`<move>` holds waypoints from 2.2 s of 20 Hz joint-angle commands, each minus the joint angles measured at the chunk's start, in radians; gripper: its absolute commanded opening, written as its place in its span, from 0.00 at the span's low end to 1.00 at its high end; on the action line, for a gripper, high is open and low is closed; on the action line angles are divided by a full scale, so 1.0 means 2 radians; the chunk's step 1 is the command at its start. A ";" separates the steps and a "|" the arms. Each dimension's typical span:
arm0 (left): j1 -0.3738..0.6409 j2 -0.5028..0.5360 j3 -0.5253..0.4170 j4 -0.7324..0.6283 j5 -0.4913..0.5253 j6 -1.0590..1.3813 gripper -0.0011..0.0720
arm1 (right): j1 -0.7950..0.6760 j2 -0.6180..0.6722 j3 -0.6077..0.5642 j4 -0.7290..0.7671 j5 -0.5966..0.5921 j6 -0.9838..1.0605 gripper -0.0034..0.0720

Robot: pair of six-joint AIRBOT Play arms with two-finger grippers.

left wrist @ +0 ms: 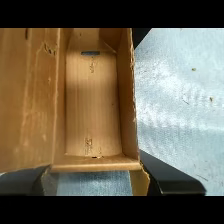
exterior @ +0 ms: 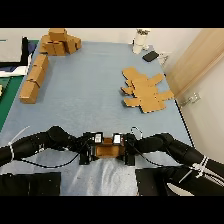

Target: Fold the box.

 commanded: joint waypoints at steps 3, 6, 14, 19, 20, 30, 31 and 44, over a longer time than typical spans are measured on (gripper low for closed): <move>0.000 0.000 0.000 0.001 -0.005 0.002 0.74 | 0.000 0.000 0.000 0.000 0.002 0.000 0.70; 0.000 0.000 0.000 0.001 -0.005 0.002 0.74 | 0.000 0.000 0.000 0.000 0.002 0.000 0.70; 0.000 0.000 0.000 0.001 -0.005 0.002 0.74 | 0.000 0.000 0.000 0.000 0.002 0.000 0.70; 0.000 0.000 0.000 0.001 -0.005 0.001 0.74 | 0.000 0.000 0.000 0.000 0.002 0.000 0.70; 0.000 0.000 0.000 0.001 -0.005 0.002 0.74 | 0.000 0.000 0.000 0.001 0.002 0.000 0.70; 0.000 0.000 0.000 0.001 -0.005 0.001 0.74 | -0.011 0.082 0.024 -0.112 -0.020 0.190 0.99; 0.000 0.000 0.000 0.001 -0.005 0.002 0.74 | -0.011 0.099 0.027 -0.162 -0.033 0.235 0.99; 0.000 0.000 0.000 0.001 -0.006 0.002 0.74 | -0.009 0.191 0.041 -0.027 -0.219 0.360 0.99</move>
